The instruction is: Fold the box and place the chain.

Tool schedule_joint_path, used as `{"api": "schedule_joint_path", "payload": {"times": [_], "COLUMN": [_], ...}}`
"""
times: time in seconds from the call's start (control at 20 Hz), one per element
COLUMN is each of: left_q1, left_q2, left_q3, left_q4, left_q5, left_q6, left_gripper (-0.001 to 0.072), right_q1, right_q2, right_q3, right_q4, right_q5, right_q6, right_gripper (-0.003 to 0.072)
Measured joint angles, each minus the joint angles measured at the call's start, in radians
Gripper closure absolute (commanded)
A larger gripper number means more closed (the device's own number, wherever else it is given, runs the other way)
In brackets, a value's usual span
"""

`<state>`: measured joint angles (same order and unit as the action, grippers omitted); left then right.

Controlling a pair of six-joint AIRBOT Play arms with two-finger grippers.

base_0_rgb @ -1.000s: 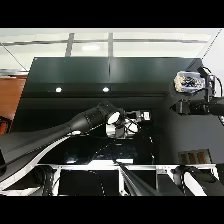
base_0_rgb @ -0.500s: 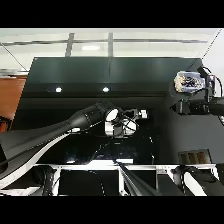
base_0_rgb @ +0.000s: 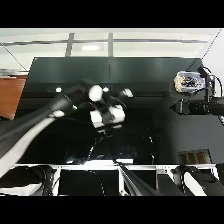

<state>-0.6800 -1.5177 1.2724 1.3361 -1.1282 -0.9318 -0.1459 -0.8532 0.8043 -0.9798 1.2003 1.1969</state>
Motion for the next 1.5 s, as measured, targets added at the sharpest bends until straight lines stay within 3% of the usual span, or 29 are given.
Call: {"api": "schedule_joint_path", "payload": {"times": [0.2,0.4,0.55,0.65,0.9,0.95,1.0,1.05,1.1,1.25,1.45,1.5], "left_q1": [0.306,0.639,0.829,0.903,0.969,0.974,0.978,0.979,0.979,0.972,0.966,0.966], "left_q2": [0.056,0.05,-0.037,-0.131,-0.379,-0.426,-0.471,-0.51,-0.541,-0.575,-0.488,-0.447], "left_q3": [0.007,0.035,0.15,0.265,0.539,0.59,0.638,0.676,0.707,0.757,0.779,0.782], "left_q4": [0.002,0.0,0.0,0.018,0.075,0.078,0.082,0.085,0.089,0.111,0.173,0.187], "left_q5": [-0.01,0.056,0.087,0.098,0.134,0.148,0.143,0.14,0.132,0.126,0.122,0.115], "left_q6": [-0.095,-0.191,-0.219,-0.237,-0.28,-0.288,-0.3,-0.314,-0.327,-0.344,-0.365,-0.399], "left_gripper": [0.068,0.068,0.0681,0.068,0.0678,0.064,0.0418,0.0066,0.001,0.001,0.0013,0.0116], "right_q1": [0.0,0.0,0.0,0.0,0.0,0.0,0.0,0.0,0.0,0.0,0.0,0.0], "right_q2": [0.0,0.0,0.0,0.0,0.0,0.0,0.0,0.0,0.0,0.0,0.0,0.0], "right_q3": [0.0,0.0,0.0,0.0,0.0,0.0,0.0,0.0,0.0,0.0,0.004,0.013], "right_q4": [0.0,0.003,0.003,0.003,0.013,0.015,0.018,0.018,0.019,0.021,0.012,0.004], "right_q5": [-0.004,-0.023,-0.033,-0.047,-0.098,-0.107,-0.114,-0.121,-0.13,-0.149,-0.171,-0.185], "right_q6": [0.0,0.0,0.0,0.0,0.008,0.008,0.009,0.01,0.014,0.021,0.017,0.006], "right_gripper": [0.0671,0.0671,0.067,0.067,0.067,0.067,0.067,0.067,0.067,0.067,0.067,0.067]}}
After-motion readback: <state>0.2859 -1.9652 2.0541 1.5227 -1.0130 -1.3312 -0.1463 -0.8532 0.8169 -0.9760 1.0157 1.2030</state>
